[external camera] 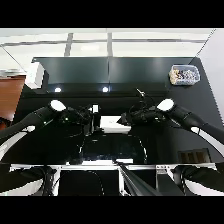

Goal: Fold the box and place the chain.

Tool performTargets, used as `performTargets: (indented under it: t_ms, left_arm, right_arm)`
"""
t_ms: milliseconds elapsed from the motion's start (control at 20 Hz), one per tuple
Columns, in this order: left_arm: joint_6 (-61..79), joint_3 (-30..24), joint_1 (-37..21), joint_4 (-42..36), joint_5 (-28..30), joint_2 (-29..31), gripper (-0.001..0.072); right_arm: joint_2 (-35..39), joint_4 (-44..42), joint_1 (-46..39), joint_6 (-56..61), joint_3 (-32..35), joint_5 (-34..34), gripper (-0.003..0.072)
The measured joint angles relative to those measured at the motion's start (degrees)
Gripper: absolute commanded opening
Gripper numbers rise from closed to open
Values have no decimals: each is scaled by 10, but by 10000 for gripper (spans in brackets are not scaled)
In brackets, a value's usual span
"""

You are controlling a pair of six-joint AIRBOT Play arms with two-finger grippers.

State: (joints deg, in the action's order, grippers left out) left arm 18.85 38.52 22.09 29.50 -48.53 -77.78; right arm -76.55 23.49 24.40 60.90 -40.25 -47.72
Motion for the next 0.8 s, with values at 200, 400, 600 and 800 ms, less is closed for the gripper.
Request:
performTargets:
  t_ms: [200, 400, 600, 800]
  left_arm:
    - [3, 0, 0, -2, 1, 1, 469]
    - [-4, 1, -4, 1, 2, 24, 720]
    - [-79, 1, -14, 39, -5, 87, 716]
    - [-137, 24, 19, 26, -16, 108, 714]
  right_arm:
    - [28, 43, -30, -17, -27, -59, 16]
    - [131, 94, -117, -18, -69, -174, 16]
    - [250, 219, -229, 19, -79, -274, 16]
    - [312, 284, -300, 57, -63, -304, 16]
